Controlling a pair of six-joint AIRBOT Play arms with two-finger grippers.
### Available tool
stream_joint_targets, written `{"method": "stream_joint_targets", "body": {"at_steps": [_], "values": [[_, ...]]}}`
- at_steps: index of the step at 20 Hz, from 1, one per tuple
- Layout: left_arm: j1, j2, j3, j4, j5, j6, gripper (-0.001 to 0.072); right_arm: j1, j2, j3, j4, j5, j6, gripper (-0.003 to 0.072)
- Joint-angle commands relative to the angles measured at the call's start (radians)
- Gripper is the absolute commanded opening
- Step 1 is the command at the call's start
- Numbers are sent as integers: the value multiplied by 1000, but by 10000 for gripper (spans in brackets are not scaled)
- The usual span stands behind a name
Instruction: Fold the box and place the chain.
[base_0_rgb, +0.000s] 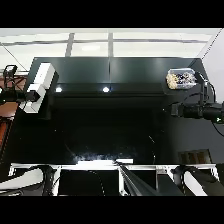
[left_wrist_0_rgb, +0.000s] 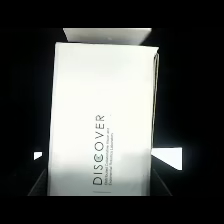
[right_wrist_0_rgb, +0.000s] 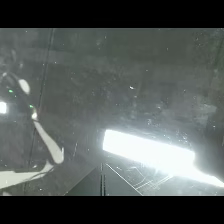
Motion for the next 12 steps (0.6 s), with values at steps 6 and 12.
{"method": "stream_joint_targets", "body": {"at_steps": [6, 12], "values": [[-20, -47, 184, -16, 1, 4, 719, 0, 0, 65, -42, -4, -8, 12], [-69, 126, 374, -33, -305, -79, 24, 0, 27, 356, -177, 158, 36, 11]]}}
